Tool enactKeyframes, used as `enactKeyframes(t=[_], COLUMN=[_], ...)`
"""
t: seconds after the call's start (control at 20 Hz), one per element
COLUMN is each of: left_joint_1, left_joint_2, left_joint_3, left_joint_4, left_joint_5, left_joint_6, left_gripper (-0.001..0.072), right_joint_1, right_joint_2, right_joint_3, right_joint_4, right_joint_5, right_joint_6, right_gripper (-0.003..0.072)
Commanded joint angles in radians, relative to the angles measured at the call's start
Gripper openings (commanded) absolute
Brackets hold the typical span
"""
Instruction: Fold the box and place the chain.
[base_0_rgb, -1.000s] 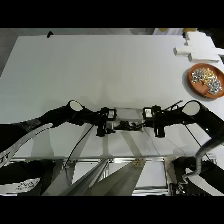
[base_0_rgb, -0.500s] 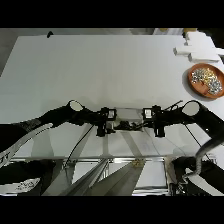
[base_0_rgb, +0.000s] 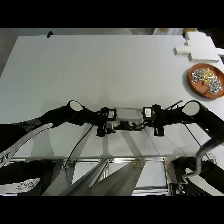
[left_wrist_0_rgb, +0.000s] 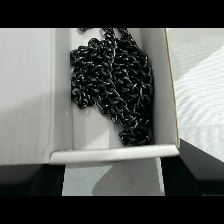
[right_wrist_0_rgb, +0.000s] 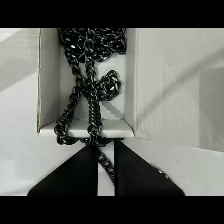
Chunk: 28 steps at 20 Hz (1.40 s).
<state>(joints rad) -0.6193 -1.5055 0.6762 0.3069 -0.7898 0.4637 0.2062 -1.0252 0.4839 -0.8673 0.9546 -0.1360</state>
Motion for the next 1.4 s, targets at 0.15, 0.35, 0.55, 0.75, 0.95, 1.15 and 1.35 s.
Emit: enactKeyframes(t=[0.15,0.35,0.55,0.75,0.95,1.15,1.35], left_joint_1=[0.001,0.001,0.001,0.001,0.001,0.0,0.001], left_joint_2=[0.0,0.0,0.0,0.0,0.0,0.0,0.0], left_joint_3=[0.0,0.0,0.0,0.0,0.0,0.0,0.0], left_joint_4=[0.0,0.0,0.0,0.0,0.0,0.0,0.0], left_joint_5=[0.0,0.0,0.0,0.0,0.0,0.0,0.0], left_joint_6=[0.0,0.001,0.001,0.001,0.001,0.001,0.001], left_gripper=[0.0272,0.0272,0.0272,0.0272,0.0272,0.0272,0.0272], right_joint_1=[0.0,0.0,0.0,0.052,0.154,0.275,0.306], right_joint_2=[0.006,0.078,0.213,0.317,0.304,0.232,0.14], right_joint_3=[0.0,0.0,0.001,0.031,0.031,0.031,0.031], right_joint_4=[-0.023,-0.193,-0.228,-0.142,0.19,0.216,0.211], right_joint_5=[0.003,-0.068,-0.054,-0.016,-0.068,-0.188,-0.247], right_joint_6=[0.062,0.343,0.584,0.665,0.663,0.663,0.663], right_gripper=[0.0019,0.0019,0.0019,0.0019,0.0019,0.0019,0.0087])
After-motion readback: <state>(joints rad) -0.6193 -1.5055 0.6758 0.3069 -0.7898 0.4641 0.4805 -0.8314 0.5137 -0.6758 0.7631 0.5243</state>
